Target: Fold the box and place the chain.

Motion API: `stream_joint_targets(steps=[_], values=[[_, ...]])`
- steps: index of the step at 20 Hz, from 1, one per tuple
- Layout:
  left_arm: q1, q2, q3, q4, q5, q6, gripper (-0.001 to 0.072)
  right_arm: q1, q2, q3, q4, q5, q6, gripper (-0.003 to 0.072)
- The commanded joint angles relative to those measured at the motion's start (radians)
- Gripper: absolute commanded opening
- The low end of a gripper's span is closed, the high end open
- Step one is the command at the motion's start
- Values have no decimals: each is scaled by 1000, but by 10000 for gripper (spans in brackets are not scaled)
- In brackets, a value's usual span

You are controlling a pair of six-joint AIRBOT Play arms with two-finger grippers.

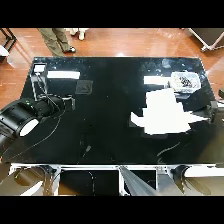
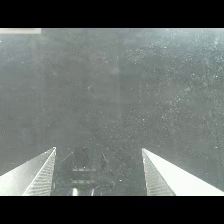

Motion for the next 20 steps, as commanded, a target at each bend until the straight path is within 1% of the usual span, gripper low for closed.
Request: stream_joint_targets(steps=[1,3,6,8,9,10,12,14,15,16,17,18,19,20], values=[[1,-2,0,-21,3,0,620,144,159,-145,106,-124,-3,15],[1,-10,0,-24,3,0,620,240,299,-261,154,-245,17,16],[1,-50,0,-31,5,1,620,393,529,-449,248,-416,70,16],[4,-85,0,-60,30,22,620,521,661,-558,268,-517,145,16],[13,-103,0,-97,53,44,620,597,715,-605,272,-565,179,15],[34,-122,0,-160,73,72,619,674,756,-643,274,-610,193,16],[107,-154,0,-323,70,139,619,843,803,-695,279,-703,194,16],[194,-174,0,-551,64,323,619,988,808,-720,259,-824,200,16],[242,-183,0,-696,38,453,619,1053,808,-732,259,-895,208,16],[292,-196,0,-835,-12,594,619,1108,808,-740,256,-952,209,15],[346,-219,0,-972,-90,749,619,1149,808,-744,256,-993,210,16],[394,-247,0,-1068,-176,859,619,1178,808,-747,254,-1023,213,16],[440,-284,-1,-1132,-271,947,620,1193,808,-747,256,-1037,213,15],[470,-322,-1,-1160,-353,1020,620,1194,808,-747,255,-1038,217,16]])
